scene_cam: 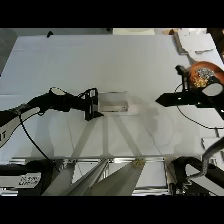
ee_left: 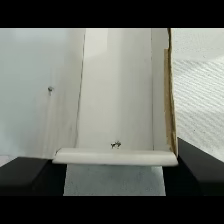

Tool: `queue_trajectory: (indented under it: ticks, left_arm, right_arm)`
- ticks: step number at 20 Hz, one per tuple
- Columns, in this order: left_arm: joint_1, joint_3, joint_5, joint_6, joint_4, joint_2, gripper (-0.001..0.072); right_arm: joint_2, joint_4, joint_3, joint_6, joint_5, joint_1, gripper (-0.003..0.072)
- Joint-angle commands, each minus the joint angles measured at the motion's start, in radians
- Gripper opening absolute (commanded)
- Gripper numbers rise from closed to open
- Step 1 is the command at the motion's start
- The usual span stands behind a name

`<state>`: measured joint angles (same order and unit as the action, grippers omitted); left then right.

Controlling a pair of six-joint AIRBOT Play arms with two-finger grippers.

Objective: Fold the box and place the chain.

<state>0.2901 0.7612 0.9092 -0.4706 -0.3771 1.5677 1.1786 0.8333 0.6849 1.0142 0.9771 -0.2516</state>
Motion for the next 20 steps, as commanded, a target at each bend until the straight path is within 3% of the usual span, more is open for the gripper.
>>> queue_trajectory:
  ticks: [1,9,13,20]
  left_arm:
    - [0.0,0.0,0.0,0.0,0.0,0.0,0.0318]
    - [0.0,0.0,0.0,0.0,0.0,0.0,0.0318]
    - [0.0,0.0,0.0,0.0,0.0,0.0,0.0318]
    - [0.0,0.0,0.0,0.0,0.0,0.0,0.0318]
  right_arm:
    - [0.169,-0.175,-0.008,-0.028,0.081,-0.005,0.0009]
    - [0.252,-0.228,-0.008,-0.067,0.055,0.0,0.0008]
    - [0.255,-0.245,-0.008,-0.076,-0.005,0.085,0.0006]
    - [0.229,-0.41,-0.008,-0.099,0.085,0.116,0.0013]
